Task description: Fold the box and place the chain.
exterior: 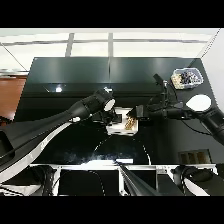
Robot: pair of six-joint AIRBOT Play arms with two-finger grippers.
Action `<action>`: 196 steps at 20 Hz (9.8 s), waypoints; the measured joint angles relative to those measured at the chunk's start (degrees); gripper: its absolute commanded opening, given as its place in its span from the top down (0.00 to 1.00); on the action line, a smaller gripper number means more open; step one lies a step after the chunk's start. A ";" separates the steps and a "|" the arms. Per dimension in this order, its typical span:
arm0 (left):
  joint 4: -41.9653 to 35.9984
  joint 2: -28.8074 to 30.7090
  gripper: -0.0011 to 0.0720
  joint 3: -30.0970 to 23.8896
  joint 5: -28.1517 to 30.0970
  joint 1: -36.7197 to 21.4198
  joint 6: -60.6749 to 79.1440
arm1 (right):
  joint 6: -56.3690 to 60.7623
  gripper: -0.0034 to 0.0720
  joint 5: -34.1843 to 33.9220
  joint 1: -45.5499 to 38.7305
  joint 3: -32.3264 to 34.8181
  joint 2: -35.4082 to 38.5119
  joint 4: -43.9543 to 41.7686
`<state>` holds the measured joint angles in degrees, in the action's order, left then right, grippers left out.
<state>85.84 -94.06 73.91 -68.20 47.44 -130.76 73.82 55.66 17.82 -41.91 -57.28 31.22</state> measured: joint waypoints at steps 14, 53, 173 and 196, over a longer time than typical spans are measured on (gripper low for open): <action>0.00 -0.02 0.95 0.00 0.09 -0.02 -0.02 | -0.68 0.42 13.64 -14.71 -5.68 2.54 11.26; -38.14 46.42 0.00 -42.07 20.63 -28.06 64.59 | -0.31 0.42 15.67 -24.90 -8.02 8.39 26.25; -57.37 10.01 0.42 -28.35 21.64 -19.58 145.74 | -29.35 0.95 11.26 -3.04 -4.09 -5.60 14.38; -57.40 10.01 0.42 -28.35 21.24 -19.61 145.70 | -24.33 0.94 3.54 -2.91 2.80 -16.76 -3.85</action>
<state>28.45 -84.05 45.56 -46.96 27.83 14.94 49.50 59.20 14.92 -39.11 -74.04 27.38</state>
